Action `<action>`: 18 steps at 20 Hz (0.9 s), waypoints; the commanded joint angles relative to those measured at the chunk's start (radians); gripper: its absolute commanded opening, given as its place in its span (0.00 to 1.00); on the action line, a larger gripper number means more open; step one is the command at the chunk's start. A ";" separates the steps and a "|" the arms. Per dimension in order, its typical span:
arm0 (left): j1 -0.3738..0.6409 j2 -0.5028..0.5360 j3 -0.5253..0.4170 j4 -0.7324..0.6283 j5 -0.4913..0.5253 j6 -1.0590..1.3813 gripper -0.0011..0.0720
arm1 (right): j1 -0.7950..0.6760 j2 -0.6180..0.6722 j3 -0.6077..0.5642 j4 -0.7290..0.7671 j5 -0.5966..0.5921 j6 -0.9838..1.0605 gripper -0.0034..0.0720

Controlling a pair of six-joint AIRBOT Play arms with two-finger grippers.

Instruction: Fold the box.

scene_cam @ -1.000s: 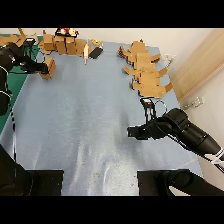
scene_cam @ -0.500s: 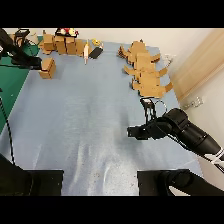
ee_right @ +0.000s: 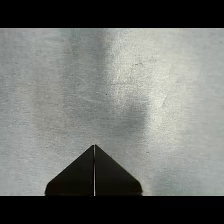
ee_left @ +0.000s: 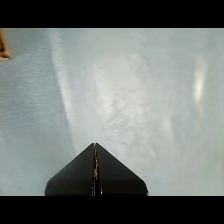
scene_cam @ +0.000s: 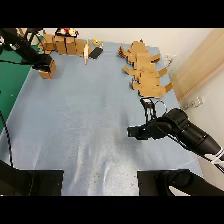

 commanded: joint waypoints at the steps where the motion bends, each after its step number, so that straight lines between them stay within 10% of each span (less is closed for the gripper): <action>1: -0.086 0.073 -0.043 -0.010 -0.028 -0.045 0.03 | -0.001 0.000 0.001 0.000 0.000 0.000 0.05; 18: -0.486 0.452 -0.729 -0.010 0.264 -0.145 0.03 | -0.001 0.000 0.001 0.000 0.000 0.000 0.05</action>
